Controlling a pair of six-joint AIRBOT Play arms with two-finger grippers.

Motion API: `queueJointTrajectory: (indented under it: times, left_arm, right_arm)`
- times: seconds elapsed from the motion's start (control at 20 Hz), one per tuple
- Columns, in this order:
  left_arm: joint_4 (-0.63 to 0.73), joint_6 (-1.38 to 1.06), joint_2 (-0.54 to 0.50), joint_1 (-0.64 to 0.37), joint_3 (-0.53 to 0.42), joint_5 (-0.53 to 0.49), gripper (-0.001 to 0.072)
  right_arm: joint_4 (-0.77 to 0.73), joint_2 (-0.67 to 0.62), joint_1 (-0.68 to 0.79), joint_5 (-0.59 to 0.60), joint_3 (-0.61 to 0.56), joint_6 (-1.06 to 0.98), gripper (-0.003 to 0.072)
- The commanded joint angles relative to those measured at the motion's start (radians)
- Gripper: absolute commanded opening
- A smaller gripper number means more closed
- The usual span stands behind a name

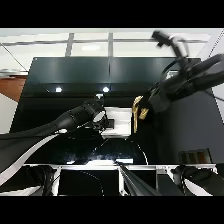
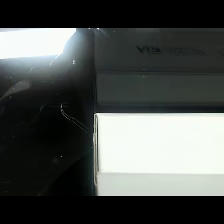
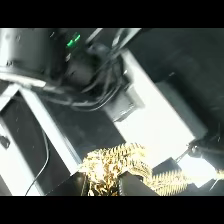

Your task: Fold the box and place the chain.

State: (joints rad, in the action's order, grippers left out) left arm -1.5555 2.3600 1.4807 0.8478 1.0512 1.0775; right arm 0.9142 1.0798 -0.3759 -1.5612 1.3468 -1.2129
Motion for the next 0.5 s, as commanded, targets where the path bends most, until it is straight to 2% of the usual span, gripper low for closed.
queueJointTrajectory:
  times: [0.0, 0.3, 0.45]
  left_arm:
    - [0.0, 0.0, 0.001, -0.001, 0.0, 0.0, 0.0031]
    - [0.0, 0.0, 0.001, -0.001, 0.0, 0.001, 0.0031]
    - [0.0, 0.0, 0.001, -0.001, 0.0, 0.001, 0.0031]
  right_arm:
    - [-0.027, -0.001, -0.069, 0.068, -0.071, 0.009, 0.0031]
    - [-0.021, 0.005, -0.106, 0.173, -0.089, 0.009, 0.0032]
    - [-0.02, 0.005, -0.106, 0.238, -0.15, 0.001, 0.0032]
